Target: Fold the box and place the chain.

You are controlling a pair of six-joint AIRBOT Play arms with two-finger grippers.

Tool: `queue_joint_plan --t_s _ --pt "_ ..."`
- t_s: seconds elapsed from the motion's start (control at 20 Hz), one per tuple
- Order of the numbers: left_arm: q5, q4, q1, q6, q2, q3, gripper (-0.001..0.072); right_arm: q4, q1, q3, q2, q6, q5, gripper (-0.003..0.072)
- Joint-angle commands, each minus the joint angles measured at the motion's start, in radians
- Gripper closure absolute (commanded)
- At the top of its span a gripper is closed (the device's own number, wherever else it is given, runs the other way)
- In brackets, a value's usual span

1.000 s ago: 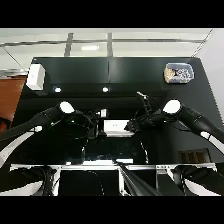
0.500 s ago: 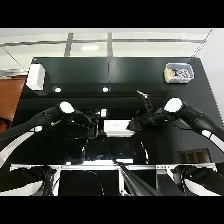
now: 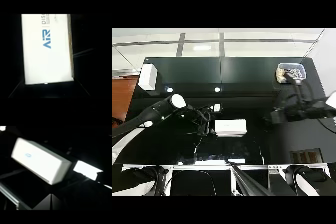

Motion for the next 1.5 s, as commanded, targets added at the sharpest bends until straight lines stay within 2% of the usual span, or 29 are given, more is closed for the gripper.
queue_joint_plan --t_s 0.0,0.2,0.35,0.6,1.1,1.25,1.45 --pt "-0.134 0.084 0.0 -0.131 0.002 0.114 -0.0009 -0.172 -0.1 0.004 0.097 0.051 0.069 0.0673" --pt "-0.048 0.081 -0.044 -0.292 -0.003 0.26 -0.0006 -0.169 -0.109 -0.004 0.097 0.052 0.045 0.0673" --pt "-0.028 0.082 -0.114 -0.426 -0.054 0.328 -0.0006 -0.169 -0.109 -0.011 0.097 0.051 -0.017 0.0673" --pt "0.033 0.096 -0.19 -0.447 -0.153 0.333 -0.0006 -0.17 -0.109 -0.016 0.097 0.048 -0.064 0.0673" --pt "-0.045 0.101 -0.243 -0.447 -0.177 0.336 -0.0005 -0.171 -0.109 -0.016 0.096 0.043 -0.069 0.0673" --pt "-0.051 0.149 -0.272 -0.452 -0.177 0.348 -0.0006 -0.171 -0.109 -0.016 0.096 0.044 -0.074 0.0673" --pt "-0.052 0.287 -0.31 -0.564 -0.177 0.373 -0.0005 -0.171 -0.109 -0.017 0.096 0.044 -0.074 0.0673"
